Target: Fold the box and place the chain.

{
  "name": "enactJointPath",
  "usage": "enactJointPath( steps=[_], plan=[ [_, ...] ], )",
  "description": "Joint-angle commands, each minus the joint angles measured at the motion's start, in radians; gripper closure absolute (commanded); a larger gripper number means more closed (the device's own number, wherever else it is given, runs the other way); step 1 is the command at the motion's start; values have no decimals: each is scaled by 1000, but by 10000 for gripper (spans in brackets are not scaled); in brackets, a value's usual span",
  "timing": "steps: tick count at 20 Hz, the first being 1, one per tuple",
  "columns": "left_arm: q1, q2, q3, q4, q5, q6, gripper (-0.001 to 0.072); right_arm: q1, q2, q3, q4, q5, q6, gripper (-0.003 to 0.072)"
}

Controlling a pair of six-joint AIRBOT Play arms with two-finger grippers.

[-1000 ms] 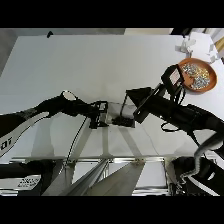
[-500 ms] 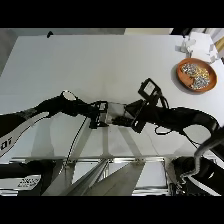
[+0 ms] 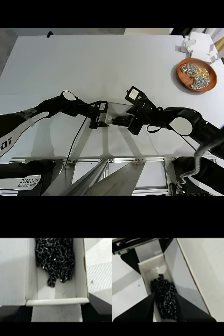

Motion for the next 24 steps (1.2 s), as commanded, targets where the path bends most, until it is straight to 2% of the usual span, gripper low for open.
enactJointPath(
  steps=[1, 2, 5, 6, 12, 19, 20, 21, 23, 24],
  plan=[
    [1, 0, 1, 0, 0, 0, 437, 0, 14, 61, -1, 0, -50, 402],
    [1, 0, 1, 0, 0, 0, 437, -3, 14, 101, -2, -1, -83, 419],
    [1, 0, 1, 0, 0, 0, 437, -48, -2, 177, -23, -30, -177, 617],
    [1, 0, 1, 0, 0, 0, 437, -69, -18, 179, -49, -48, -178, 631],
    [1, 0, 1, 0, 0, 0, 437, -103, -224, 179, -66, 20, -178, 631],
    [1, 0, 1, 0, 0, 0, 437, 6, -207, 171, -68, 160, -253, 622],
    [1, 0, 1, 0, 0, 0, 437, 21, -201, 166, -68, 164, -257, 593],
    [1, 0, 1, 0, 0, 0, 437, 34, -194, 160, -68, 167, -261, 518],
    [1, 0, 1, 0, 0, 0, 437, 56, -189, 152, -68, 173, -264, 495],
    [1, 0, 1, 0, 0, 0, 437, 65, -189, 150, -68, 184, -264, 459]
  ],
)
